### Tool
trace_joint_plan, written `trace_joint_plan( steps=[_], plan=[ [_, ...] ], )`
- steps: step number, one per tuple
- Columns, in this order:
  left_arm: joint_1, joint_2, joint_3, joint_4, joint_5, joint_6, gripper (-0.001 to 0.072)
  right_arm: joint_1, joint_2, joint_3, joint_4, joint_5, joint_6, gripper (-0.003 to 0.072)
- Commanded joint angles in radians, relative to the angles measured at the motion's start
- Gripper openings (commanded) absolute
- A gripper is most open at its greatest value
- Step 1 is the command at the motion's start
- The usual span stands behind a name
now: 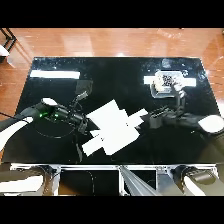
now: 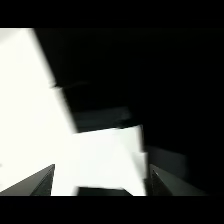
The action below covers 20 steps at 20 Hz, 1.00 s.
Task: Fold the box and place the chain.
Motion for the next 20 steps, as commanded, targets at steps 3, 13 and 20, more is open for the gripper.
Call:
trace_joint_plan(
  steps=[3,13,20],
  plan=[
    [-0.036,0.129,0.001,0.092,0.091,0.109,0.0018,-0.277,0.005,0.260,-0.240,0.389,0.048,0.0712],
    [-0.301,0.316,0.001,0.291,0.528,0.235,0.0023,-0.200,0.005,0.178,-0.202,0.557,0.007,0.0713],
    [-0.305,0.224,0.014,0.400,0.367,0.172,0.0022,-0.054,0.005,0.137,-0.202,0.409,0.008,0.0713]
  ],
)
